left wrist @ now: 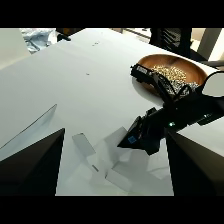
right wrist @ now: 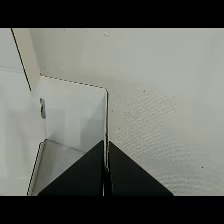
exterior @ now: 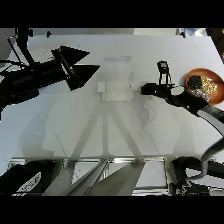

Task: Fold the box and place the chain.

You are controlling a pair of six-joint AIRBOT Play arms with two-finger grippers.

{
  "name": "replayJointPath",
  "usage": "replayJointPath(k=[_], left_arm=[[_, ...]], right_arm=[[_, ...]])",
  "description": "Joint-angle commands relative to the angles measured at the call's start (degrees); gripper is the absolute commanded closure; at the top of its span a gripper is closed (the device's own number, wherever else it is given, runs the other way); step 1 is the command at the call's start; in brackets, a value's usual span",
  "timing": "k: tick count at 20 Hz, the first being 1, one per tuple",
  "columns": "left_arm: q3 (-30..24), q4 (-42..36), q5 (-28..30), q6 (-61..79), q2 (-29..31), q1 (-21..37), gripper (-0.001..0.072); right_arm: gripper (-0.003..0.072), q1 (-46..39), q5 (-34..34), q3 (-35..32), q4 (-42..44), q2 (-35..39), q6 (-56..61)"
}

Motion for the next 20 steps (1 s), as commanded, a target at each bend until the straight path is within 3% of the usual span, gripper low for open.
replayJointPath(k=[1,17,20], left_arm=[[0.0,0.0,0.0,0.0,0.0,0.0,0.0012],[0.0,0.0,0.0,0.0,0.0,0.0,0.0012],[0.0,0.0,-2.6,-3.6,0.0,-0.1,0.0012]], right_arm=[[0.0672,0.1,4.6,0.0,-2.6,0.0,-0.1],[0.0672,0.1,5.5,0.0,-2.7,0.0,-0.1],[0.0672,0.1,5.5,0.0,-2.7,0.0,-0.1]])
